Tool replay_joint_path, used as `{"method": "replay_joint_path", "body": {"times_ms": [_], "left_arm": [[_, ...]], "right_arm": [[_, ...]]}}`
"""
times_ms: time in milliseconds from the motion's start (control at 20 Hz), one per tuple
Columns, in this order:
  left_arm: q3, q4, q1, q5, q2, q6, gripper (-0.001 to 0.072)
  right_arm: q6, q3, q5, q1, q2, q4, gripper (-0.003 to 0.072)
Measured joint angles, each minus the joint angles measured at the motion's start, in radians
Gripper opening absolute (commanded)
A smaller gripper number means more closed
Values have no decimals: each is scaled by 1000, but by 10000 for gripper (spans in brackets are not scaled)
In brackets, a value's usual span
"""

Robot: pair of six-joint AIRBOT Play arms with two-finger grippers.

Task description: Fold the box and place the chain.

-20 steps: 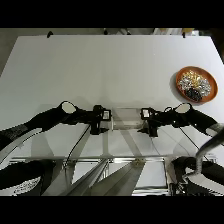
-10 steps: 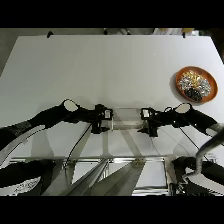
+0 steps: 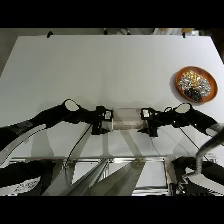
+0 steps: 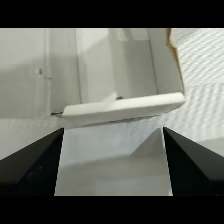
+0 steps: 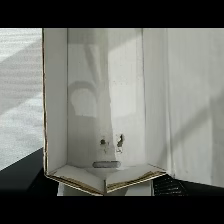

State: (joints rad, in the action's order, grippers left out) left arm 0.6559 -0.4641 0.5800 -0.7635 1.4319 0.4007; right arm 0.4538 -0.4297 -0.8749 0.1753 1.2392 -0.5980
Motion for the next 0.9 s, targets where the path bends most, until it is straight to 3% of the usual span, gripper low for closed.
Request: {"method": "replay_joint_path", "body": {"times_ms": [900], "left_arm": [[0, 90, 14, -28, -1, -1, 704]], "right_arm": [[-3, 0, 0, 0, 0, 0, 329]]}}
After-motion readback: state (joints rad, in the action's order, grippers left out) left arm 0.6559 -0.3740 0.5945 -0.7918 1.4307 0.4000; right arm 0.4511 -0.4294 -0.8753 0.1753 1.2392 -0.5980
